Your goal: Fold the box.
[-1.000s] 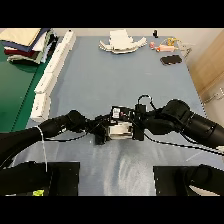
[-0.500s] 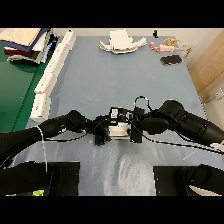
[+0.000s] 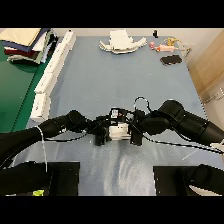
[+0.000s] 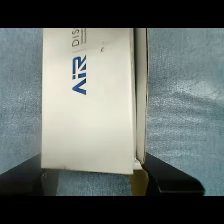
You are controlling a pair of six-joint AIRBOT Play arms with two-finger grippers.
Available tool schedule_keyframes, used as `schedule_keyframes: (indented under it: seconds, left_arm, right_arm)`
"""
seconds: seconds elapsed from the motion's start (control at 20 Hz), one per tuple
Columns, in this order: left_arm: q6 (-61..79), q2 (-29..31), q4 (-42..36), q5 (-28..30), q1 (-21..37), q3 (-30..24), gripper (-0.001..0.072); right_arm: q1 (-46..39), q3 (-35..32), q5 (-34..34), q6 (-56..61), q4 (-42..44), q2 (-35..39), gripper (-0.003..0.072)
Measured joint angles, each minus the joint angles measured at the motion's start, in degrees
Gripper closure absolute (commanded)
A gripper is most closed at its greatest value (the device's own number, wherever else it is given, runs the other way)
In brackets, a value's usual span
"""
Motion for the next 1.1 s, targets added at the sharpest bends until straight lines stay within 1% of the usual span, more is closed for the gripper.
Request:
schedule_keyframes:
  seconds: [0.05,0.1,0.15,0.2,0.45,0.5,0.55,0.6,0.7,0.8,0.9,1.0,1.1]
  left_arm:
    - [0.0,0.0,0.0,0.0,0.0,0.0,0.0305]
    - [0.0,0.0,0.0,0.0,0.0,0.0,0.0305]
    - [0.0,0.0,0.0,0.0,0.0,0.0,0.0305]
    - [0.0,0.0,0.0,0.0,0.0,0.0,0.0305]
    - [0.0,0.0,0.0,0.0,0.0,0.0,0.0305]
    - [0.0,0.0,0.0,0.0,0.0,0.0,0.0305]
    - [0.0,0.0,0.0,0.0,0.0,0.0,0.0305]
    - [0.0,0.0,0.0,0.1,0.0,0.0,0.0305]
    - [0.0,0.0,0.0,0.1,0.0,0.0,0.0305]
    - [0.0,0.0,0.0,0.1,0.0,0.0,0.0305]
    - [0.0,0.0,0.0,0.2,0.0,0.0,0.0304]
    - [0.0,0.0,0.0,0.2,0.0,0.0,0.0304]
    - [0.0,0.0,0.0,0.2,0.0,0.0,0.0305]
  right_arm:
    - [0.0,0.0,0.0,0.2,0.2,0.0,0.0520]
    - [0.0,0.0,-0.1,0.4,0.4,0.0,0.0477]
    - [0.0,0.0,-0.2,0.6,0.6,0.0,0.0319]
    - [0.0,0.0,-0.3,0.6,0.7,0.0,0.0262]
    - [0.0,0.2,-0.9,1.1,1.2,1.3,0.0264]
    - [0.0,0.4,-1.1,1.3,1.2,1.7,0.0312]
    - [0.0,0.6,-1.3,1.9,1.2,2.3,0.0579]
    - [0.0,0.7,-1.5,3.0,1.4,2.9,0.0675]
    - [0.0,0.3,-0.5,5.2,2.8,4.3,0.0685]
    - [0.0,-1.6,3.8,6.7,6.2,5.7,0.0685]
    - [0.0,-5.3,11.3,8.7,10.4,7.6,0.0685]
    - [0.0,-10.6,20.1,11.5,14.5,10.1,0.0685]
    - [0.3,-16.2,27.5,14.2,17.2,13.1,0.0685]
